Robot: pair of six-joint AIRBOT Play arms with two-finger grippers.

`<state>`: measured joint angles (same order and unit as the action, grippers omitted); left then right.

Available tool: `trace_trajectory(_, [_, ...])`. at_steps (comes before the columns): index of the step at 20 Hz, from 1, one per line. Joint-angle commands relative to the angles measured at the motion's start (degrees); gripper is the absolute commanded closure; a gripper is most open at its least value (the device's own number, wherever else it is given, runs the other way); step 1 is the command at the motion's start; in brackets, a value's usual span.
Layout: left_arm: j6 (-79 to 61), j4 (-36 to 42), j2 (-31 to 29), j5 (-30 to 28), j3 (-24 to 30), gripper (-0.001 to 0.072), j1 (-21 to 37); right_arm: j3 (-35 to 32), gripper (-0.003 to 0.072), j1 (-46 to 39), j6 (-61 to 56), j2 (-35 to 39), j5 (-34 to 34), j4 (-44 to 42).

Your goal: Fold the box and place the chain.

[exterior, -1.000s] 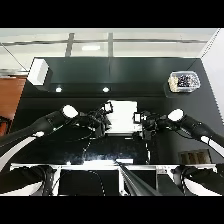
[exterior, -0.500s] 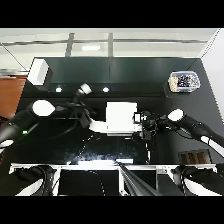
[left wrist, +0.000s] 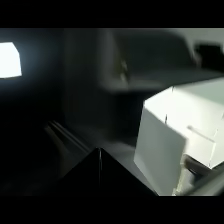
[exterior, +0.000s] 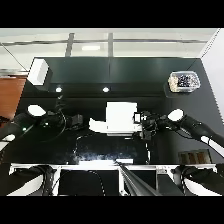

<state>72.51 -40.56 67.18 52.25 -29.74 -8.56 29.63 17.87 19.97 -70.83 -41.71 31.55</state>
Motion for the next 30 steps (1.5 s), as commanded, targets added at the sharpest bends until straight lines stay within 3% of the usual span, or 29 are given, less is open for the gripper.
trace_trajectory(1, [1.14, 5.42, 5.79, 0.35, 0.87, 0.0685, -3.8, -0.02, 0.0197, 0.04, -0.02, -0.04, -0.02, 0.0])
trace_trajectory(4, [-2.19, 10.45, 5.95, -2.05, 0.15, 0.0685, -8.5, -0.02, 0.0197, 0.04, -0.02, -0.04, -0.02, 0.0])
trace_trajectory(8, [-4.26, 12.81, 5.95, -1.55, -1.92, 0.0676, -10.4, -0.02, 0.0197, 0.04, 0.0, -0.04, 0.04, 0.0])
trace_trajectory(9, [-4.94, 12.74, 5.92, -1.55, -2.64, 0.0599, -10.38, -0.02, 0.0197, 0.04, -0.02, -0.04, 0.02, 0.0])
trace_trajectory(10, [-5.29, 12.5, 5.92, -1.55, -3.45, 0.0467, -10.27, -0.02, 0.0196, 0.04, -0.02, -0.04, 0.02, -0.02])
trace_trajectory(12, [-5.27, 12.5, 5.95, -1.64, -4.66, 0.0119, -10.27, -0.02, 0.0197, 0.04, -0.02, -0.04, 0.0, 0.0])
trace_trajectory(13, [-5.29, 12.5, 5.95, -1.29, -5.14, 0.0008, -10.27, -0.02, 0.0197, 0.04, -0.02, -0.04, 0.0, 0.0])
trace_trajectory(18, [-5.29, 12.28, 5.95, 0.94, -6.64, 0.0005, -10.64, -0.02, 0.0196, 0.04, -0.02, -0.04, 0.0, 0.0])
trace_trajectory(23, [-5.01, 11.28, 5.95, -1.49, -8.81, 0.0006, -14.45, -0.02, 0.0197, 0.04, 0.0, -0.04, 0.04, 0.0])
trace_trajectory(25, [-1.79, 6.91, 5.95, -5.05, -10.38, 0.0007, -17.94, -0.02, 0.0197, 0.04, -0.02, -0.04, 0.22, 0.0])
trace_trajectory(27, [9.62, -3.41, 6.01, -7.65, -12.48, 0.0007, -21.73, -0.02, 0.0197, 0.04, -0.02, -0.04, 0.46, -0.02])
trace_trajectory(30, [20.52, -16.13, 6.75, -7.26, -16.04, 0.0008, -25.86, -0.02, 0.0197, 0.04, -0.02, -0.04, 0.7, 0.0])
